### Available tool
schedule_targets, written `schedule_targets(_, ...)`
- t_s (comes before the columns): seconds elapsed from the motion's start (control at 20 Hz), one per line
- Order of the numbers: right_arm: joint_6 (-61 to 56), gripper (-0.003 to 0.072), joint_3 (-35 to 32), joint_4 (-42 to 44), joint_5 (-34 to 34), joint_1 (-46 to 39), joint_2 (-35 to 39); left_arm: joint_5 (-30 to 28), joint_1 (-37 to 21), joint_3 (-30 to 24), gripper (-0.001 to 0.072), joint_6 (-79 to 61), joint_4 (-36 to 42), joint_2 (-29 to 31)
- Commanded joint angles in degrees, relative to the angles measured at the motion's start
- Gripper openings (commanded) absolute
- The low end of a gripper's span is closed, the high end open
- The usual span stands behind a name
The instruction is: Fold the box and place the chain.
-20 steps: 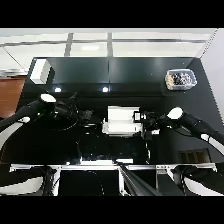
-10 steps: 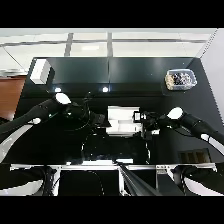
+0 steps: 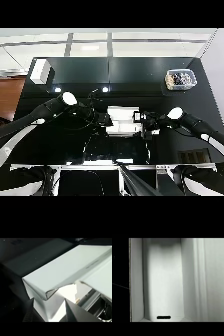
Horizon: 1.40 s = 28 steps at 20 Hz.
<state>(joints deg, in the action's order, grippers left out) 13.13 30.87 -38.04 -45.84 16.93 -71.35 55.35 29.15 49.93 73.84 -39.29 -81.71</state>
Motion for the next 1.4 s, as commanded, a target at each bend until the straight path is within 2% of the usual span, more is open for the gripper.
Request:
schedule_targets(0.0, 0.0, 0.0106, 0.0, 0.0, 0.0, 0.0, 0.0, -2.5, 2.0, 0.3, 0.0403, 3.1, -2.1, 0.0)
schedule_targets(0.35, 0.0, 0.0106, 0.0, 0.0, 0.0, 0.0, 0.0, -3.0, 4.3, 0.6, 0.0403, 10.2, -7.7, -0.1)
schedule_targets(0.55, 0.0, 0.0106, 0.0, 0.0, 0.0, 0.0, 0.0, -3.0, 8.1, 4.4, 0.0403, 23.3, -21.9, -0.4)
schedule_targets(0.7, 0.0, 0.0107, 0.0, 0.0, 0.0, 0.0, 0.0, 1.3, 11.4, 8.5, 0.0403, 34.4, -32.9, -2.2)
schedule_targets(0.8, 0.0, 0.0106, 0.0, 0.0, 0.0, 0.0, 0.0, 4.5, 13.4, 11.8, 0.0402, 39.5, -36.9, -3.8)
schedule_targets(0.85, 0.0, 0.0107, 0.0, 0.0, 0.0, 0.0, 0.0, 5.7, 14.3, 13.4, 0.0397, 41.8, -38.3, -4.5)
schedule_targets(0.9, 0.0, 0.0106, 0.0, 0.0, 0.0, 0.0, 0.0, 6.8, 15.1, 14.8, 0.035, 44.0, -39.5, -5.2)
schedule_targets(1.15, 0.0, 0.0107, 0.0, 0.0, 0.0, 0.0, 0.0, 10.5, 17.5, 17.7, 0.0347, 51.7, -41.5, -7.8)
schedule_targets(1.3, 0.0, 0.0106, 0.0, 0.0, 0.0, 0.0, 0.0, 10.3, 18.4, 17.8, 0.0345, 54.2, -41.7, -8.8)
schedule_targets(1.35, 0.0, 0.0106, 0.0, 0.0, 0.0, 0.0, 0.0, 10.1, 18.5, 17.8, 0.0288, 54.7, -41.9, -8.8)
